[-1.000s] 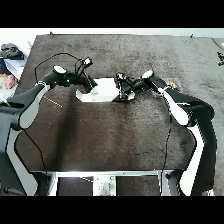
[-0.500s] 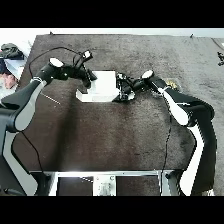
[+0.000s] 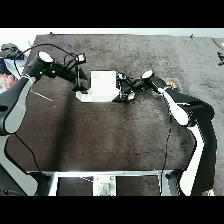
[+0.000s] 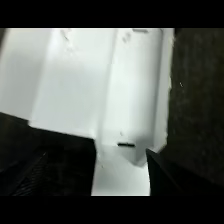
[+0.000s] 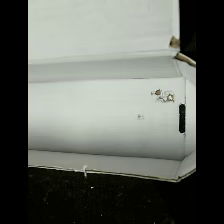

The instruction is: Fold the box and place the chain.

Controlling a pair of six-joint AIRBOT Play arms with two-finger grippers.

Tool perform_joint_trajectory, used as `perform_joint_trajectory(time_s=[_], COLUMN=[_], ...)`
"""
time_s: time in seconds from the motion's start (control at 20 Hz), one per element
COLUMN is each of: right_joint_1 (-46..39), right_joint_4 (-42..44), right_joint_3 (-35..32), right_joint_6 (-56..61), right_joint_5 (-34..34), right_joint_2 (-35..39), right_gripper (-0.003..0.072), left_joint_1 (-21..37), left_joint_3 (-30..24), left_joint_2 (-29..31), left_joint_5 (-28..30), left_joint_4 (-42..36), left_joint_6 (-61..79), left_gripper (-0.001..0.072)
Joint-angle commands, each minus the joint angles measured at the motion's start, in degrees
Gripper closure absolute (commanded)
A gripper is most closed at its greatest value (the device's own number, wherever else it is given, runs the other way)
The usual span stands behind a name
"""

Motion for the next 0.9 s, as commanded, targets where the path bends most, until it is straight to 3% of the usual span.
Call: perform_joint_trajectory(time_s=[0.0,0.35,0.85], right_joint_1=[0.0,0.0,0.0], right_joint_4=[0.0,0.0,0.0], right_joint_3=[0.1,0.1,0.1], right_joint_6=[0.0,0.0,0.0], right_joint_5=[0.0,0.0,0.0], right_joint_2=[0.0,0.0,0.0], right_gripper=[0.036,0.036,0.036], left_joint_1=[-1.1,-3.7,-3.7], left_joint_3=[-2.4,-3.5,-5.7], left_joint_2=[0.1,-1.0,-1.3], left_joint_5=[1.7,7.2,8.4], left_joint_4=[7.3,9.1,9.1], left_joint_6=[0.5,-1.5,0.7], left_gripper=[-0.0004,-0.0003,-0.0001])
